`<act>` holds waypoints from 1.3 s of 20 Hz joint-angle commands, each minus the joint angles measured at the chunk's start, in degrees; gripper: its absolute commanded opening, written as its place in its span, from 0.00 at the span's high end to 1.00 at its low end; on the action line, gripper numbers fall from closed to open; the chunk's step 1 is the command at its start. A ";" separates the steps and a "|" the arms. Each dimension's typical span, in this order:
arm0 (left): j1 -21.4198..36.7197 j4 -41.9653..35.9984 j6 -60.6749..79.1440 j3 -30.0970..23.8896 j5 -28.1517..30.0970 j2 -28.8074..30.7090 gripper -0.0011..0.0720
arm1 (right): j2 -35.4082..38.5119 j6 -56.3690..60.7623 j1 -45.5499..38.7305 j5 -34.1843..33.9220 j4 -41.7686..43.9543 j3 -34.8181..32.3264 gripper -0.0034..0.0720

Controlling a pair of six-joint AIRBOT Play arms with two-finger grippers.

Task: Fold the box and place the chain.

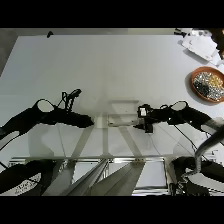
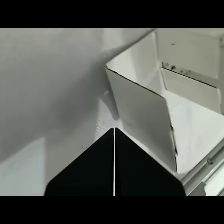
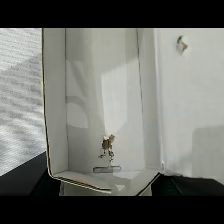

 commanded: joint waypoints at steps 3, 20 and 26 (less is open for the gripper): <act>-3.34 -1.29 -3.39 -0.02 6.99 -2.82 0.99 | -0.02 0.00 0.02 0.00 0.00 0.00 0.35; -6.16 -8.24 4.61 0.22 7.28 -2.05 0.98 | -0.02 0.02 0.02 0.02 0.00 0.00 0.35; -10.12 -8.55 4.57 5.38 7.06 -2.05 0.88 | 0.00 0.00 0.04 0.02 0.00 0.00 0.35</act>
